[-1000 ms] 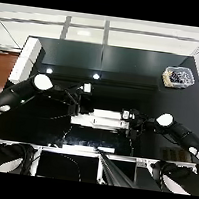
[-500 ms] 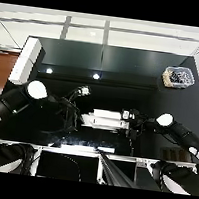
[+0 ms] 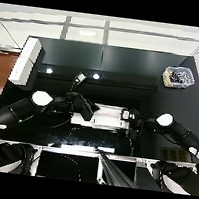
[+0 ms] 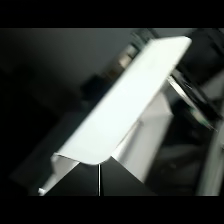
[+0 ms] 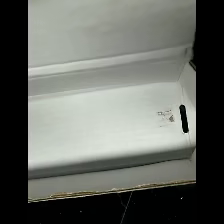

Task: Fold the box and place the chain.

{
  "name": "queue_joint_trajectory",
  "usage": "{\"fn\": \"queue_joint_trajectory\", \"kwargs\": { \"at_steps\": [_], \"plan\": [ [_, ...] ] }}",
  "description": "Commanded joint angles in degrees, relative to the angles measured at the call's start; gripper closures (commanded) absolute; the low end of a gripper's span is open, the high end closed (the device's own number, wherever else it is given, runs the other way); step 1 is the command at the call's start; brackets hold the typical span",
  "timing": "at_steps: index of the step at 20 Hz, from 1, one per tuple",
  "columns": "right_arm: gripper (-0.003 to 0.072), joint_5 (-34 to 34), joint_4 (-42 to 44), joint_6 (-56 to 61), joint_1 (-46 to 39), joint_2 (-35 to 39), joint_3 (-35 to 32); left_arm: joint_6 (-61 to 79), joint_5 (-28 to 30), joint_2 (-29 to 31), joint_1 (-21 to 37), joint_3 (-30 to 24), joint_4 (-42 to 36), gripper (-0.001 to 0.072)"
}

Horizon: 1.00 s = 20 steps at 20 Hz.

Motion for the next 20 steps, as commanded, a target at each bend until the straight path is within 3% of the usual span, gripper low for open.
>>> {"fn": "queue_joint_trajectory", "kwargs": {
  "at_steps": [1, 4, 9, 12, 16, 20],
  "plan": [
    [0.0214, 0.0, 0.0, 0.0, 0.0, 0.0, 0.0, 6.6, 9.2, -2.6, -0.9, -0.2, 4.0, 0.0685],
    [0.0215, 0.0, 0.0, 0.0, 0.0, 0.0, 0.0, 6.7, 9.5, -6.7, -2.9, 1.1, 8.4, 0.0686],
    [0.0214, 0.0, 0.0, 0.0, 0.0, 0.0, 0.0, 6.6, 9.5, -11.8, -3.8, 4.8, 8.4, 0.0685],
    [0.0215, 0.0, 0.0, 0.0, 0.0, 0.0, 0.0, 6.5, 6.1, -13.2, -3.8, 4.9, 9.2, 0.0686],
    [0.0215, 0.0, 0.0, 0.0, 0.0, 0.0, 0.0, 1.1, 4.1, -13.6, -3.0, 5.4, 17.8, 0.0686],
    [0.0214, 0.0, 0.0, 0.0, 0.0, 0.0, 0.0, -0.3, -0.8, -12.7, -0.3, 9.1, 22.7, 0.0686]
  ]
}}
